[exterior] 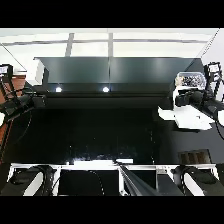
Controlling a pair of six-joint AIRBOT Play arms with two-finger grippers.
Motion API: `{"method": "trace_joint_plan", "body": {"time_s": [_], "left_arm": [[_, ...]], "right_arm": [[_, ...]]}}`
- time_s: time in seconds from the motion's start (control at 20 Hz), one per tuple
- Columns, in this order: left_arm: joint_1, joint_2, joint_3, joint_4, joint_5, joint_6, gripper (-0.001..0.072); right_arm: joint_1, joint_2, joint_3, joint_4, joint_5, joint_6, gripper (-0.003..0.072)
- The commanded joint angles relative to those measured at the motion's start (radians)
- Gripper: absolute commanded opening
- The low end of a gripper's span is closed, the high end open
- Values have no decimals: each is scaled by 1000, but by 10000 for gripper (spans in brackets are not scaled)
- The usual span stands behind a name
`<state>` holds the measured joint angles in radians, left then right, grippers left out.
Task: Fold the box and place the chain.
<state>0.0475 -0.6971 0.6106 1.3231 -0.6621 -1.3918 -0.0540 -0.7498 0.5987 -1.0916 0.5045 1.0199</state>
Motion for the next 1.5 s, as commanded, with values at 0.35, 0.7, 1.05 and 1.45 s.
{"method": "trace_joint_plan", "body": {"time_s": [0.35, 0.7, 1.05, 1.45], "left_arm": [[1, 1, -1, 0, 0, 0, 25], [1, -3, -1, -8, 95, -7, 26], [-22, -130, 0, -181, 153, -2, 28], [-70, -220, 38, -175, 44, 188, 708]], "right_arm": [[0, 1, -1, 0, 0, 0, 13], [0, 1, 0, 2, 0, 0, 13], [0, 0, 0, 71, -196, 1, 13], [3, -48, -3, 155, -138, 11, 687]]}}
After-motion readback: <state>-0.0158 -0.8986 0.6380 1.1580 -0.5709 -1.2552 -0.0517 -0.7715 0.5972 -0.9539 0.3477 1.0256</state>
